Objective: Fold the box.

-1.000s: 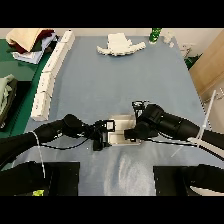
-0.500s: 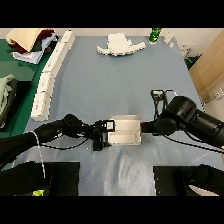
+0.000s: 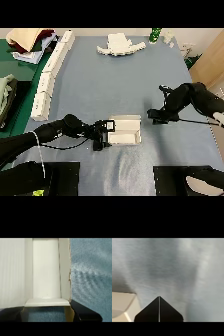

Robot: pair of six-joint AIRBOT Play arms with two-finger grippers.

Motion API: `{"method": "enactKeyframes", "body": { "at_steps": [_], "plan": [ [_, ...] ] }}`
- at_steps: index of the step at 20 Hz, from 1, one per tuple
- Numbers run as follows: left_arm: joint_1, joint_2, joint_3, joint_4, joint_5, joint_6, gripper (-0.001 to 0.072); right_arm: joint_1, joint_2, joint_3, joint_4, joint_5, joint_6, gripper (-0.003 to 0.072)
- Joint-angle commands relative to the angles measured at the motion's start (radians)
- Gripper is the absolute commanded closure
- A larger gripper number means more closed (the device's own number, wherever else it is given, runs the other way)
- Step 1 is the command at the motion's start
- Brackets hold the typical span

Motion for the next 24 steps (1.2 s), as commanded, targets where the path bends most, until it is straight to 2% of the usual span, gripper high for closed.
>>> {"method": "enactKeyframes", "body": {
  "at_steps": [1, 3, 7, 17, 21, 24],
  "plan": [
    [0.0, 0.0, 0.0, 0.0, 0.0, 0.0, 0.0184, -0.166, -0.193, 0.101, 0.408, -0.101, -0.344, 0.0682],
    [0.0, 0.0, 0.0, 0.0, 0.0, 0.0, 0.0184, -0.171, -0.29, 0.2, 0.452, -0.209, -0.375, 0.0682],
    [0.0, 0.0, 0.0, 0.0, 0.0, 0.0, 0.0184, -0.111, -0.386, 0.325, 0.469, -0.328, -0.416, 0.0682],
    [0.0, 0.0, 0.0, 0.0, 0.0, 0.0, 0.0184, 0.08, -0.386, 0.351, 0.46, -0.458, -0.555, 0.0682],
    [0.0, 0.0, 0.0, 0.0, 0.0, 0.0, 0.0184, 0.144, -0.344, 0.35, 0.411, -0.452, -0.576, 0.0683],
    [0.0, 0.0, 0.0, 0.0, 0.0, 0.0, 0.0184, 0.202, -0.287, 0.336, 0.364, -0.371, -0.625, 0.0683]
  ]
}}
